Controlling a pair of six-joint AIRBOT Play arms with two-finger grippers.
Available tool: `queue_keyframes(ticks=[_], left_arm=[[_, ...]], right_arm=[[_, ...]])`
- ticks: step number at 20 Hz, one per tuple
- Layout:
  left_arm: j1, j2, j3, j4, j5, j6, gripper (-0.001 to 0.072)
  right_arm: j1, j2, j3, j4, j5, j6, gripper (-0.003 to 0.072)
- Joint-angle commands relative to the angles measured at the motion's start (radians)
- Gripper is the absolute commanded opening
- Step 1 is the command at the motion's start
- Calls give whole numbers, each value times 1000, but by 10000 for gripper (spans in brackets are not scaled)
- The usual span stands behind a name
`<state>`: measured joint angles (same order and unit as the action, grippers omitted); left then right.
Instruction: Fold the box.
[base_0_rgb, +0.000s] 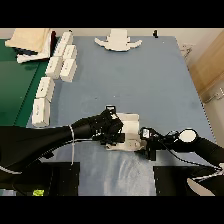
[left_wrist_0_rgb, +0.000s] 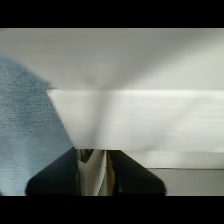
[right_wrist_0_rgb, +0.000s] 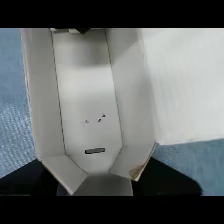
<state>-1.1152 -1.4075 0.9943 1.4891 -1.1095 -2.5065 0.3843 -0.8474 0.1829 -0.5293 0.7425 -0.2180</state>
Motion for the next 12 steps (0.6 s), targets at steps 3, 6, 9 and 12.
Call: queue_keyframes(ticks=[3,6,9,12], left_arm=[[-1,-7,1,27,10,-7,13],[-1,-6,1,30,11,-2,16],[0,1,1,27,-6,-24,612],[1,41,2,40,-29,-22,613]], right_arm=[[0,0,1,2,1,0,595],[0,0,1,2,0,0,595],[0,0,1,2,1,0,595],[0,0,1,2,1,0,595]])
